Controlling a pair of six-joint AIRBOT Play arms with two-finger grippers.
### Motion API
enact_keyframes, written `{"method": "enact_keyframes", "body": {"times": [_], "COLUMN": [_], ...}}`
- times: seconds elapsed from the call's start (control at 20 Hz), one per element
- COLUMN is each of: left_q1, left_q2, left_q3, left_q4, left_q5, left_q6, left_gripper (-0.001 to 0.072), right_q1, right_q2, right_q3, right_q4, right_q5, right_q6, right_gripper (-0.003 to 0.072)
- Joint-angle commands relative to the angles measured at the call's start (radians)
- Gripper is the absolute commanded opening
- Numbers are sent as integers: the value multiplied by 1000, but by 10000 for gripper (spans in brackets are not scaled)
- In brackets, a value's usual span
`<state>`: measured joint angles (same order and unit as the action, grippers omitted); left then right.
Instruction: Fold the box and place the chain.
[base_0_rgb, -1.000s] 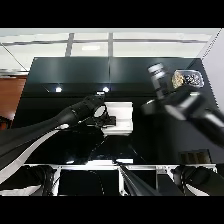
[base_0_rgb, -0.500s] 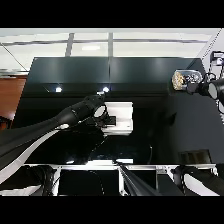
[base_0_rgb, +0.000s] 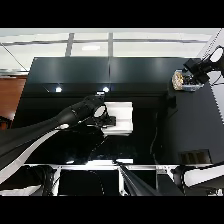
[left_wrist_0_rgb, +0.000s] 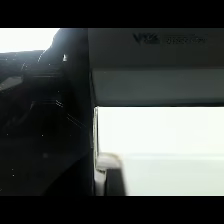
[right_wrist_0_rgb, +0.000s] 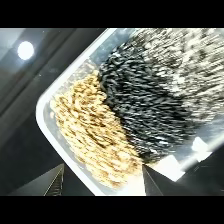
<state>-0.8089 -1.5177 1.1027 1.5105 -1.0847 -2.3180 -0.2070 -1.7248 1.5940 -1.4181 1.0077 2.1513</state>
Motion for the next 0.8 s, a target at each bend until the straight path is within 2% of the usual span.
{"method": "enact_keyframes", "body": {"times": [0.0, 0.55, 0.6, 0.65, 0.7, 0.75], "left_q1": [1, 1, 1, 1, 1, 1], "left_q2": [0, 0, 0, 0, 0, 0], "left_q3": [1, 1, 1, 1, 1, 1], "left_q4": [-1, -1, -1, -1, -1, -1], "left_q5": [-1, 0, 1, 1, 1, 1], "left_q6": [0, 0, 0, 0, 0, 0], "left_gripper": [28, 28, 28, 28, 28, 28], "right_q1": [-23, -23, -23, -23, -23, -24], "right_q2": [-90, -163, -165, -166, -166, -165], "right_q3": [89, 89, 89, 89, 89, 89], "right_q4": [89, 166, 169, 170, 171, 184], "right_q5": [49, 5, 10, 17, 23, 26], "right_q6": [46, -2, -6, -20, -47, -107], "right_gripper": [540, 539, 410, 326, 298, 79]}}
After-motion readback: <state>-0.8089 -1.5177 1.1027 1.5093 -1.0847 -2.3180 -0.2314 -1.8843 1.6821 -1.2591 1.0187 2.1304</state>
